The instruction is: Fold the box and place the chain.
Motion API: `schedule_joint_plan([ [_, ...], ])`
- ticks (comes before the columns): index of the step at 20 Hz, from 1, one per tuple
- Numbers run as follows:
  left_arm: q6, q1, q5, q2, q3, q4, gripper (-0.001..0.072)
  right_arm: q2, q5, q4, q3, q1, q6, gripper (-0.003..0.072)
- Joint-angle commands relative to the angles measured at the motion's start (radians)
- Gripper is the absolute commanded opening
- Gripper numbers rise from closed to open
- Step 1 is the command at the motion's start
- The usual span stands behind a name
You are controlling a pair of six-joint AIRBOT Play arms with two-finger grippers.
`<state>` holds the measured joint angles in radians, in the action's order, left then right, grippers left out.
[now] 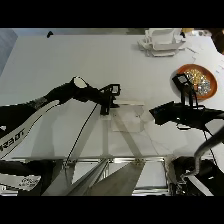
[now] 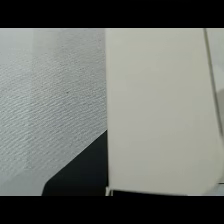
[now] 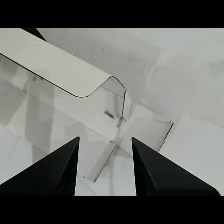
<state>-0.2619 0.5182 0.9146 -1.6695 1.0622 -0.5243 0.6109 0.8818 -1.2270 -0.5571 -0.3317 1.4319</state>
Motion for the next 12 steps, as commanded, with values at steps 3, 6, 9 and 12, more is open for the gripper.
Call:
schedule_joint_plan([
  [3, 0.000, 0.001, -0.005, -0.006, -0.001, -0.011, 0.0007, -0.001, 0.000, -0.005, -0.001, -0.001, 0.000, 0.0367],
  [6, 0.000, 0.001, -0.006, -0.003, -0.001, -0.010, 0.0004, -0.001, 0.000, -0.006, -0.001, -0.001, 0.000, 0.0367],
  [9, 0.039, 0.001, -0.011, -0.004, -0.001, -0.011, 0.0004, -0.001, 0.000, -0.007, -0.001, -0.001, 0.000, 0.0367],
  [12, 0.054, 0.001, -0.018, -0.004, -0.001, -0.011, 0.0003, -0.001, 0.000, -0.008, -0.001, 0.000, 0.000, 0.0367],
])
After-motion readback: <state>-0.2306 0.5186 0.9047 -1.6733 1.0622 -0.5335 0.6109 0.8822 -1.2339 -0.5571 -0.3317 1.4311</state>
